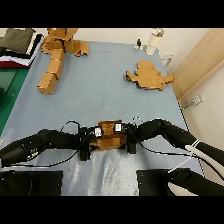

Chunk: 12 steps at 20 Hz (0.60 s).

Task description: Fold the box.

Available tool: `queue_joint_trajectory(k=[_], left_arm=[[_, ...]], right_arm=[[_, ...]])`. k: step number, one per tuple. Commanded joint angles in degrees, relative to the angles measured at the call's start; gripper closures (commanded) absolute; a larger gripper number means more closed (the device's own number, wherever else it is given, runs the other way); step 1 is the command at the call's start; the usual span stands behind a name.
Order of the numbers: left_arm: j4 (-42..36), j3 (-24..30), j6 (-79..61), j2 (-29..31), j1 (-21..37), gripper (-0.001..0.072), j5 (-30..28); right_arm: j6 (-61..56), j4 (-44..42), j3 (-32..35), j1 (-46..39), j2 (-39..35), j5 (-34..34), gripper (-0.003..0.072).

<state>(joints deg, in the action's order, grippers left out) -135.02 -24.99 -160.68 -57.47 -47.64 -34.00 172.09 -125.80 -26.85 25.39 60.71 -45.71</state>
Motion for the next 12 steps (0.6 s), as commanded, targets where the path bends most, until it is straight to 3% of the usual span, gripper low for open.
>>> queue_joint_trajectory(k=[1,9,10,12], left_arm=[[-0.39,-0.07,0.04,-0.09,-0.26,0.0543,2.27],[-3.08,-0.09,0.02,-0.85,-3.13,0.0546,9.42],[-3.48,-0.13,0.0,-1.36,-3.1,0.0658,9.64],[-3.5,-0.42,0.0,-1.95,-3.1,0.0695,9.64]], right_arm=[[-0.02,0.0,0.02,0.04,-0.02,0.02,0.0086],[-0.02,0.0,0.02,0.02,-0.02,0.02,0.0086],[-0.02,0.02,0.02,0.02,-0.02,0.02,0.0085],[-0.02,0.02,0.02,0.02,-0.02,0.02,0.0086]])
